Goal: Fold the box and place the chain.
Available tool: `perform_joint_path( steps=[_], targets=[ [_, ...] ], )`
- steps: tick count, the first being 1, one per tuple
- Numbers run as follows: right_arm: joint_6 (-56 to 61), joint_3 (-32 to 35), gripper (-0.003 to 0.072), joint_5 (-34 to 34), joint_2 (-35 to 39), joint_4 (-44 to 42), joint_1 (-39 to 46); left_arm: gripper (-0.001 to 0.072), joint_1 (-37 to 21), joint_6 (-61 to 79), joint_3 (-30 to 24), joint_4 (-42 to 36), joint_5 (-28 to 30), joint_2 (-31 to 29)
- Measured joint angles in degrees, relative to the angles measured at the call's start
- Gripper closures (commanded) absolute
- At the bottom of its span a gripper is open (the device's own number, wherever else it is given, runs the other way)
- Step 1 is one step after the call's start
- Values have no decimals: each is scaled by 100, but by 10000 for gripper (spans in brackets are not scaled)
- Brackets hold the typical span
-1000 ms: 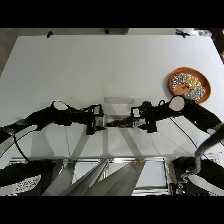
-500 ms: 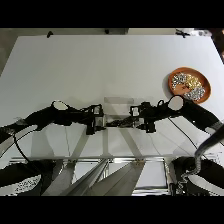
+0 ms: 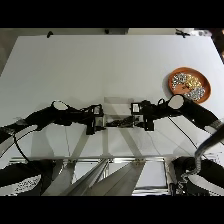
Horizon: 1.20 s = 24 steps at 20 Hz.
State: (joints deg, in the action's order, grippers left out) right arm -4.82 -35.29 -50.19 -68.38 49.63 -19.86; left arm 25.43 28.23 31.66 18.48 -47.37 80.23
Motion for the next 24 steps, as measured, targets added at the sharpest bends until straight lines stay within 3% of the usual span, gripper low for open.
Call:
perform_joint_path(
  steps=[4,7,11,13,18,19,24],
  targets=[
    [0,0,162,0,-17,-37,0,440,0,0,0,0,0,0],
    [0,0,269,0,-17,-50,0,440,0,0,0,0,2,0],
    [0,0,308,-33,-17,-57,2,440,0,0,0,0,2,0],
    [0,0,445,-61,-17,-59,0,440,0,0,0,0,0,0],
    [0,0,581,-122,-17,-61,0,440,0,0,0,0,0,0],
    [-2,0,677,-133,-17,-59,2,440,0,0,0,0,2,0],
    [63,0,678,-133,4,13,2,440,0,0,2,0,2,0]
  ],
)
